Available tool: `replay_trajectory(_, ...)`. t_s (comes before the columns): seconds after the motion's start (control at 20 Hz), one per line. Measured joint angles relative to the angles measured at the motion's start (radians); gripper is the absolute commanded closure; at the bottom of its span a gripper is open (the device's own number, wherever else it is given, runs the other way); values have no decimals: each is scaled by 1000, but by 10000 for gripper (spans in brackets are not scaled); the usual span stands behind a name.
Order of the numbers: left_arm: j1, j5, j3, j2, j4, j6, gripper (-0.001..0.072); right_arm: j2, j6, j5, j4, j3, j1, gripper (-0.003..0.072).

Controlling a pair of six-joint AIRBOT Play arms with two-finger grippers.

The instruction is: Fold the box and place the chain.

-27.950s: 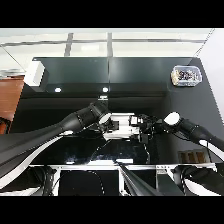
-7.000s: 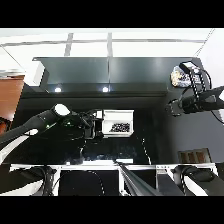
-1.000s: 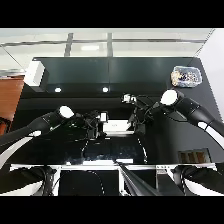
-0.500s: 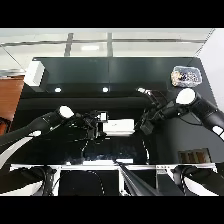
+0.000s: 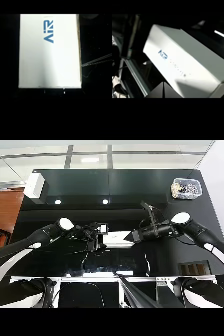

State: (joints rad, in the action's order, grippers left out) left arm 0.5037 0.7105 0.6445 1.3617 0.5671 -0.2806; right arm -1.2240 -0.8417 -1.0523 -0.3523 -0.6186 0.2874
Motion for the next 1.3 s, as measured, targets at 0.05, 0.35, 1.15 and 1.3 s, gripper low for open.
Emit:
replay_trajectory(0.05,0,0,0,0,0,0,356,-12,-7,16,-2,3,5,680)
replay_trajectory(0.35,0,-1,0,0,-2,0,356,-39,-50,71,-43,7,18,676)
replay_trajectory(1.15,-2,10,16,-144,84,169,-11,440,-235,-307,-471,-167,-320,675)
replay_trajectory(1.3,13,27,49,-201,115,249,-11,499,-257,-335,-522,-172,-380,675)
